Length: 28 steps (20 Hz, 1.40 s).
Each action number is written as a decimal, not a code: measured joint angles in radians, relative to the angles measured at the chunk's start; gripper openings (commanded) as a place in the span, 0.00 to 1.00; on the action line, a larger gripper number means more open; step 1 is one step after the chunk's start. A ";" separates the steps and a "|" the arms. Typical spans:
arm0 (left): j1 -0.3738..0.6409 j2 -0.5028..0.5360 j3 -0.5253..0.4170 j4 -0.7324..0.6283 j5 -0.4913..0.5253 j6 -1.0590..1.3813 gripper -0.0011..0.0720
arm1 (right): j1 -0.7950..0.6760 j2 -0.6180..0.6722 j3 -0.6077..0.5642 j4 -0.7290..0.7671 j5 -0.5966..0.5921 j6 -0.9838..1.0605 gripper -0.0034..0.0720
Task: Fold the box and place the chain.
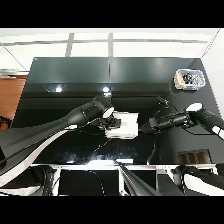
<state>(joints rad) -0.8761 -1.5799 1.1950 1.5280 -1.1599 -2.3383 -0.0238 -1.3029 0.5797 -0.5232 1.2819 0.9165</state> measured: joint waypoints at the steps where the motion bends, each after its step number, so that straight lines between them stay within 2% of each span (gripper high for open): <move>1: 0.000 0.000 0.000 0.000 0.000 0.000 0.05 | 0.000 -0.001 0.008 0.001 0.017 -0.001 0.59; 2: 0.000 0.000 0.000 0.000 0.000 0.000 0.05 | 0.001 -0.002 0.014 0.002 0.026 -0.001 0.71; 3: 0.000 0.000 0.000 0.000 0.000 0.000 0.05 | 0.001 -0.002 0.019 0.006 0.036 -0.002 0.76; 6: 0.000 0.000 0.000 0.000 0.001 0.000 0.05 | 0.020 -0.002 0.027 0.023 0.046 0.000 0.76; 7: 0.000 0.000 0.000 0.000 0.002 0.000 0.05 | 0.035 -0.002 0.029 0.025 0.042 0.010 0.76; 8: 0.000 0.000 0.000 0.000 0.002 0.000 0.05 | 0.055 -0.002 0.032 0.026 0.031 0.029 0.68; 15: 0.000 0.000 0.000 0.002 0.001 0.001 0.05 | 0.251 -0.002 0.114 -0.076 -0.106 0.248 0.68; 20: 0.000 0.000 0.000 -0.001 0.006 -0.002 0.05 | 0.412 -0.002 0.206 -0.317 -0.208 0.533 0.66; 21: 0.000 0.000 0.000 -0.002 0.006 -0.002 0.05 | 0.439 -0.002 0.220 -0.367 -0.219 0.591 0.53; 23: 0.000 0.000 0.000 -0.002 0.005 -0.002 0.05 | 0.488 -0.002 0.242 -0.458 -0.233 0.700 0.50; 28: 0.000 0.000 0.000 -0.002 0.004 -0.001 0.05 | 0.601 -0.002 0.270 -0.635 -0.270 0.961 0.50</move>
